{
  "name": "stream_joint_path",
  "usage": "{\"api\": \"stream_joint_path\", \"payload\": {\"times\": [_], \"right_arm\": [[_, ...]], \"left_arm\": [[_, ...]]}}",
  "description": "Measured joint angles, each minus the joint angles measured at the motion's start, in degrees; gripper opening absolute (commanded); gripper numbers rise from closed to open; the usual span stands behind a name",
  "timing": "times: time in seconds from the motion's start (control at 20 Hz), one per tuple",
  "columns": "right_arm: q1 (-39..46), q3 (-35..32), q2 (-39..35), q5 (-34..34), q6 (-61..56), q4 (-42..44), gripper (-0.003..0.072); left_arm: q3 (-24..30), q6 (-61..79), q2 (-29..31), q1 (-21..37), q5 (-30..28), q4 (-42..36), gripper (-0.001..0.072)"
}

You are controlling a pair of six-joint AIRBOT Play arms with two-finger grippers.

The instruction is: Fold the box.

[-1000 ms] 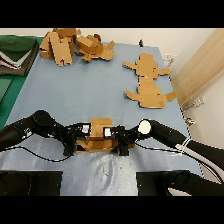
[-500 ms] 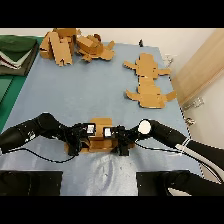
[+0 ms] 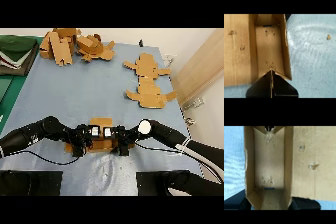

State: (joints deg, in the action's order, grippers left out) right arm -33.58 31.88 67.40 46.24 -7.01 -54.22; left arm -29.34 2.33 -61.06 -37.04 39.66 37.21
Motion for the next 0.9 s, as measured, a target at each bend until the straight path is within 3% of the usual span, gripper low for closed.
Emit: {"api": "stream_joint_path", "payload": {"times": [0.2, 0.25, 0.3, 0.55, 0.65, 0.8, 0.9], "right_arm": [[0.0, 0.0, 0.0, 0.0, 0.0, 0.0, 0.0509], [0.0, 0.0, 0.0, 0.0, 0.0, 0.0, 0.0508], [0.0, 0.0, 0.0, 0.0, 0.0, 0.0, 0.0508], [0.0, 0.0, 0.0, 0.02, 0.0, 0.0, 0.0508], [0.0, 0.0, 0.0, 0.02, 0.0, 0.0, 0.0508], [0.0, -0.02, 0.0, 0.02, 0.0, 0.0, 0.0508], [0.0, -0.02, 0.0, 0.02, -0.02, 0.02, 0.0508]], "left_arm": [[0.0, -1.55, 0.0, -0.35, -0.33, 0.07, 0.0316], [0.0, -1.77, 0.0, -0.42, -0.37, 0.07, 0.0446], [0.0, -1.99, 0.0, -0.44, -0.44, 0.0, 0.0478], [0.0, -2.29, 0.0, -0.48, -0.42, -0.81, 0.0479], [0.0, -2.38, 0.0, -0.46, -0.5, -1.14, 0.0475], [0.0, -3.1, 0.07, -0.46, -0.79, -1.31, 0.0282], [-0.04, -6.56, 0.72, -0.22, -0.74, 0.11, 0.028]]}}
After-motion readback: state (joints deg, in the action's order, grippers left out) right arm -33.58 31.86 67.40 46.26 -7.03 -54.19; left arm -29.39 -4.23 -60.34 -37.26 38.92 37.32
